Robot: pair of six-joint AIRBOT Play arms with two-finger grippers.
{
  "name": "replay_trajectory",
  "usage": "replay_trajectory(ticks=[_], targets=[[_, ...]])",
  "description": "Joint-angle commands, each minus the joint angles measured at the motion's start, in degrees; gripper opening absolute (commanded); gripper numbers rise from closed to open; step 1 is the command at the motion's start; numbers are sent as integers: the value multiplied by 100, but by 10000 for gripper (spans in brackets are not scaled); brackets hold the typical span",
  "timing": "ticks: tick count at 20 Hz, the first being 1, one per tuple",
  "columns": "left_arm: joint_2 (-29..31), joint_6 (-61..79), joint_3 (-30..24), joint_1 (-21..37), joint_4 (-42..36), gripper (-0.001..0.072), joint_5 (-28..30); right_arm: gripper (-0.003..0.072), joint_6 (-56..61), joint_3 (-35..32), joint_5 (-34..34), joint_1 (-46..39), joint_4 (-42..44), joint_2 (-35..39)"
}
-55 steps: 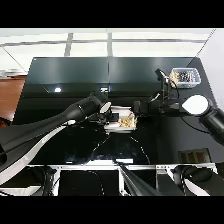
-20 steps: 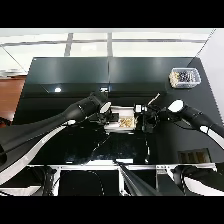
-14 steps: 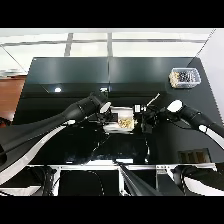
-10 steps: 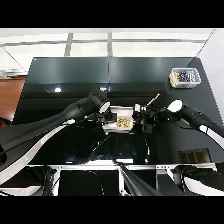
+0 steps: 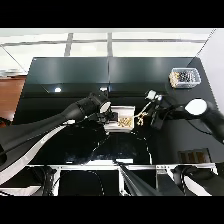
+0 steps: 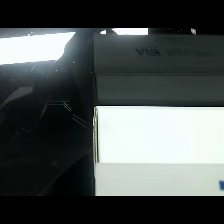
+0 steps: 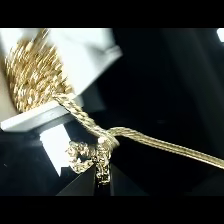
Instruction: Fold the box and place the chain.
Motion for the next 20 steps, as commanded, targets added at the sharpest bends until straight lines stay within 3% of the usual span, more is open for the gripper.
replay_trajectory(ticks=[1, 6, 10, 20], targets=[[-2, 11, 4, 2, 4, 29, -17, 16, 1375, 328, 474, -114, -129, 1134], [-2, 9, 4, 2, 4, 29, -17, 16, 3056, 1762, 756, -111, 125, 1926], [-2, 11, 4, 2, 4, 29, -17, 16, 3224, 2658, 787, -107, 1480, 1937], [-2, 11, 4, 2, 4, 30, -17, 16, 2754, 3005, 192, -107, 4227, 1928]])
